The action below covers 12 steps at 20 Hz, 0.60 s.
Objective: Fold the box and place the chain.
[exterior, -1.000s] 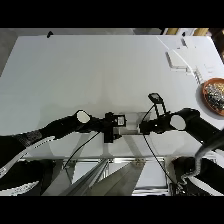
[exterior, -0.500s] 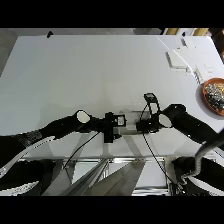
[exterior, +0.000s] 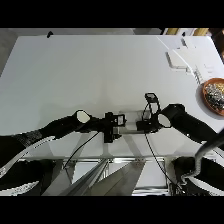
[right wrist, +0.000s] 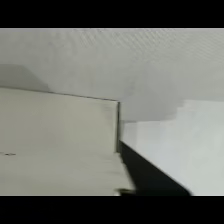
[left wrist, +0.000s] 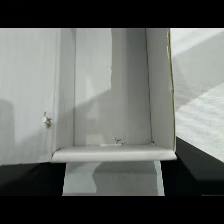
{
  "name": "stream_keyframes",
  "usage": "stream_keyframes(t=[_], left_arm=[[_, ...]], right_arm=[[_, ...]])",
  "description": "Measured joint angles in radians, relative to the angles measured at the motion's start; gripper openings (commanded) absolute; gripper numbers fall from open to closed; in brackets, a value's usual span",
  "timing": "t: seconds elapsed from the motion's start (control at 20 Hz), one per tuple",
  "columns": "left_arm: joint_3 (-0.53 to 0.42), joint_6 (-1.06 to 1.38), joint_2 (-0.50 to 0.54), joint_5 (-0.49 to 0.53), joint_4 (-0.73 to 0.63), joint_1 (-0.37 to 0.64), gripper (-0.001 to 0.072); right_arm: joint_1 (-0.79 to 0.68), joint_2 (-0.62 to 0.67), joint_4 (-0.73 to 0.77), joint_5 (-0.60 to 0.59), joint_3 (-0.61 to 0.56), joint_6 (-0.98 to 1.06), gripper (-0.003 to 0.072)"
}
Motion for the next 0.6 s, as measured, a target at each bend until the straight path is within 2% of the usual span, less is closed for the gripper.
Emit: stream_keyframes(t=[0.4,0.45,0.5,0.55,0.6], left_arm=[[0.000,-0.003,0.000,0.002,-0.002,0.000,0.0332],[0.000,-0.003,0.000,0.002,-0.002,0.000,0.0332],[0.000,-0.003,0.000,0.002,-0.002,0.000,0.0332],[0.000,-0.004,0.000,0.002,-0.002,0.000,0.0332],[0.000,-0.004,0.000,0.002,-0.002,0.000,0.0332]], right_arm=[[0.000,0.000,-0.044,0.012,0.000,0.006,0.0235],[0.000,0.000,-0.047,0.011,0.000,0.007,0.0216],[0.000,0.000,-0.051,0.011,0.000,0.007,0.0156],[0.000,0.000,-0.053,0.010,-0.001,0.008,0.0155],[0.000,0.000,-0.055,0.010,-0.001,0.009,0.0096]])
